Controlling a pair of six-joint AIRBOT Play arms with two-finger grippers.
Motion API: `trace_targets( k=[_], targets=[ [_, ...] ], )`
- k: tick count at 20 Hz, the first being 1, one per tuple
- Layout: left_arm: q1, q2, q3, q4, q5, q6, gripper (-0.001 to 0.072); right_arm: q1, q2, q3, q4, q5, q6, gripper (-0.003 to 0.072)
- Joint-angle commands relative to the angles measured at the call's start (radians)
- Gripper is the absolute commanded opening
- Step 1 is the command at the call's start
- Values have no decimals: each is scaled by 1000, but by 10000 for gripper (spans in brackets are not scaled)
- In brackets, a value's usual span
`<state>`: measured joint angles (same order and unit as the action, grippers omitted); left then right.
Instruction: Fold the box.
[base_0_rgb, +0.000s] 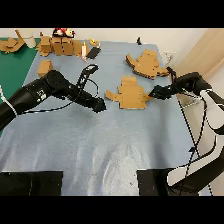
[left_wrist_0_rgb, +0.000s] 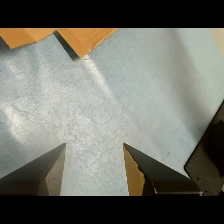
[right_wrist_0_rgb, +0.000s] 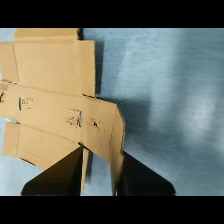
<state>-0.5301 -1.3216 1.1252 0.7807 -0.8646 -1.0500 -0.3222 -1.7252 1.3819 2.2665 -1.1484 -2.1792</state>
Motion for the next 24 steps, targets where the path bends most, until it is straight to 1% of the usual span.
trace_targets(
  k=[1,2,3,4,7,8,10,12,14,16,18,22,24],
  targets=[
    [1,0,0,-3,-11,-25,563,31,-2,9,5,5,-6,286],
    [2,0,0,-3,-12,-41,563,40,-2,9,4,3,-5,222],
    [5,0,0,-3,-18,-43,563,51,-2,9,5,-8,-5,84],
    [10,0,0,-3,-30,-44,563,63,-2,9,11,-23,-6,8],
    [75,0,0,-4,-87,-71,563,111,-2,5,57,-106,-12,2],
    [101,0,0,-3,-113,-77,563,135,6,-15,85,-127,-10,1],
    [158,0,-6,-3,-188,-72,563,195,54,-111,120,-96,-10,0],
    [211,0,-31,-3,-251,-63,563,269,144,-249,132,7,-10,0],
    [257,0,-72,-4,-270,-36,563,340,261,-392,137,139,-6,-1],
    [293,0,-117,-23,-257,3,563,403,374,-520,140,207,24,-1],
    [333,0,-161,-85,-224,26,564,468,478,-640,145,279,45,0],
    [407,0,-213,-132,-208,59,564,636,674,-865,149,539,108,0],
    [422,0,-230,-131,-208,67,564,716,757,-953,148,654,196,0]
  ],
)
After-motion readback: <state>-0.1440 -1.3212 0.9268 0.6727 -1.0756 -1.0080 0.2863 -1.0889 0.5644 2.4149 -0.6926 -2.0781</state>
